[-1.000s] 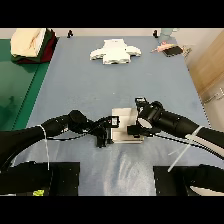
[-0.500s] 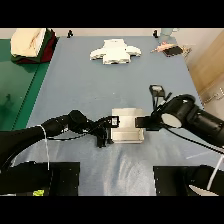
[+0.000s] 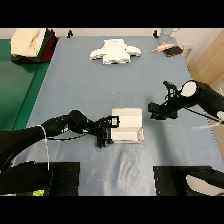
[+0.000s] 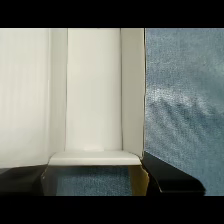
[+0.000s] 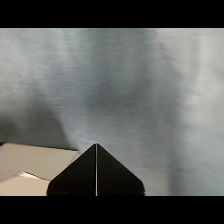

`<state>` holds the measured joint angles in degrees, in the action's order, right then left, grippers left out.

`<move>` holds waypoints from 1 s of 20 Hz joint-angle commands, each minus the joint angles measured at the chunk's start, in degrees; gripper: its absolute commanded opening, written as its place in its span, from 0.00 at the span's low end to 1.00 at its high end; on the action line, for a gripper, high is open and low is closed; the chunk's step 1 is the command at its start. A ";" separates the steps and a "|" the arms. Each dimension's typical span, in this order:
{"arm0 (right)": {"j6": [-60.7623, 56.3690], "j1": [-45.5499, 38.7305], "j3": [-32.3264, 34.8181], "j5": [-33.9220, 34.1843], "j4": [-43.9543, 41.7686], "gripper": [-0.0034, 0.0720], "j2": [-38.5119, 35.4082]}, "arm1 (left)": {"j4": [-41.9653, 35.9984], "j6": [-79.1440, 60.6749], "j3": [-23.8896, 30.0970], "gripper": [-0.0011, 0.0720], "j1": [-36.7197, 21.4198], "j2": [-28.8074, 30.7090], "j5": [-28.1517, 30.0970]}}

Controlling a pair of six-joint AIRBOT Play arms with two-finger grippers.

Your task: Fold the box.

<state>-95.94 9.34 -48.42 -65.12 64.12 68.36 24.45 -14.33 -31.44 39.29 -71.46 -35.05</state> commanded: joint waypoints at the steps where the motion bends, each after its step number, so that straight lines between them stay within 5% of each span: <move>1: 25.90 -8.96 -0.07 -1.27 -32.33 0.05 10.64 | 0.00 0.00 -0.04 0.75 0.02 0.02 0.00; 7: 37.68 -8.22 -2.78 -11.32 -44.33 0.05 19.02 | 0.00 0.00 -0.04 0.75 0.02 0.02 -0.02; 12: 42.53 -7.93 -2.29 -21.22 -40.61 0.05 16.92 | 0.00 0.02 -0.04 0.75 0.02 0.02 0.00; 20: 43.87 7.19 3.93 -9.07 -23.85 0.05 1.64 | 0.00 0.00 -0.04 0.75 0.02 0.02 0.02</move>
<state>-52.69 11.20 -46.15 -79.59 33.47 75.35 24.45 -14.33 -31.44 39.29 -71.46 -35.05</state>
